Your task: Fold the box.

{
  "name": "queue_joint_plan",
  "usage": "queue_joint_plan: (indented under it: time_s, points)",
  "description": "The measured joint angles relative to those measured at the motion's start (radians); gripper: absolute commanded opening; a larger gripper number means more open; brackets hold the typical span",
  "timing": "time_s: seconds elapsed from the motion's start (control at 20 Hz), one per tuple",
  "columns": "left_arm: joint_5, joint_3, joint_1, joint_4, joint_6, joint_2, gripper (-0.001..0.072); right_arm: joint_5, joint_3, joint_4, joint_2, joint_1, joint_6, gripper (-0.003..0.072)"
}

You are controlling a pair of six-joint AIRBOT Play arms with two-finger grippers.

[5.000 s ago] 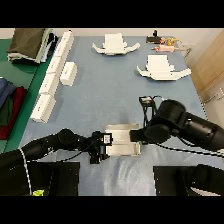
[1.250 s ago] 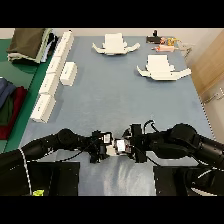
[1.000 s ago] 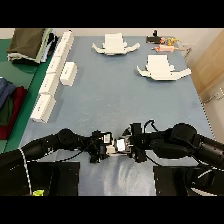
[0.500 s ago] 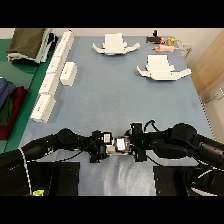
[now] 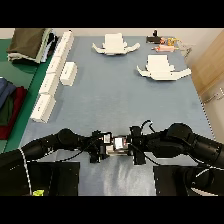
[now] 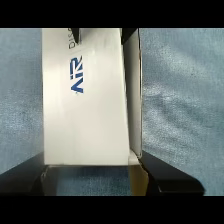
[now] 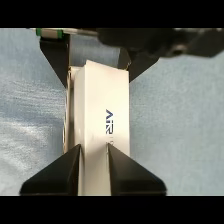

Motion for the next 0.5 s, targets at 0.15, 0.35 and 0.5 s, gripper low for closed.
queue_joint_plan:
  time_s: [0.15, 0.35, 0.5]
  points:
    - [-0.002, 0.0, 0.0, 0.0, 0.0, 0.0, 0.0472, -0.01, 0.0, 0.014, -0.003, 0.0, 0.001, 0.0231]
    - [-0.005, 0.0, 0.0, 0.0, 0.001, 0.0, 0.0472, -0.026, 0.0, 0.032, -0.003, 0.002, 0.003, 0.0441]
    - [-0.003, 0.0, 0.0, -0.001, 0.001, 0.0, 0.0473, -0.027, 0.0, 0.039, -0.001, 0.002, 0.003, 0.0442]
